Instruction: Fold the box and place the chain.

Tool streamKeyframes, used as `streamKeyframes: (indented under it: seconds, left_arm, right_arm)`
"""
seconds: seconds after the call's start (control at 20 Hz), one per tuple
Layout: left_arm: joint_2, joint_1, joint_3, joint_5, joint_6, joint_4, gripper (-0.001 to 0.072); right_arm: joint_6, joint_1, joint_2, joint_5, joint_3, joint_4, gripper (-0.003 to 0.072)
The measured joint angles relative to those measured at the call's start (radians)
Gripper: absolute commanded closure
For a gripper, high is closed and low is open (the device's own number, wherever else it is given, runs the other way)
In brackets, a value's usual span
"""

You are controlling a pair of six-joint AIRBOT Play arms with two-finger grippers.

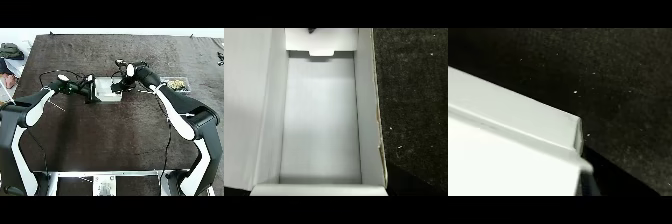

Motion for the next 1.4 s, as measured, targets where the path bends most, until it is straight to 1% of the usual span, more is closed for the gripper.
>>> streamKeyframes:
  seconds: [0.35, 0.5, 0.65, 0.8, 1.0, 1.1, 1.4]
  left_arm:
    - [0.000, 0.000, 0.000, 0.000, 0.000, 0.000, 0.0300]
    - [0.000, 0.000, 0.000, 0.000, 0.000, 0.000, 0.0300]
    - [0.000, 0.000, 0.000, 0.000, -0.001, 0.000, 0.0300]
    - [0.000, 0.000, 0.000, 0.000, -0.001, 0.000, 0.0300]
    - [0.000, 0.000, 0.000, 0.000, 0.000, 0.000, 0.0300]
    - [0.000, 0.000, 0.000, 0.000, 0.000, 0.000, 0.0300]
    - [0.000, 0.000, 0.000, 0.000, 0.000, 0.000, 0.0300]
  right_arm:
    - [0.118, 0.007, -0.008, 0.005, 0.002, -0.066, 0.0322]
    - [0.139, 0.009, -0.031, 0.006, 0.032, -0.076, 0.0323]
    - [0.147, 0.014, -0.058, 0.033, 0.087, -0.082, 0.0323]
    - [0.149, 0.016, -0.085, 0.085, 0.134, -0.083, 0.0323]
    - [0.152, 0.016, -0.101, 0.129, 0.159, -0.084, 0.0323]
    - [0.152, 0.016, -0.103, 0.138, 0.164, -0.084, 0.0368]
    - [0.159, 0.019, -0.106, 0.132, 0.167, -0.074, 0.0369]
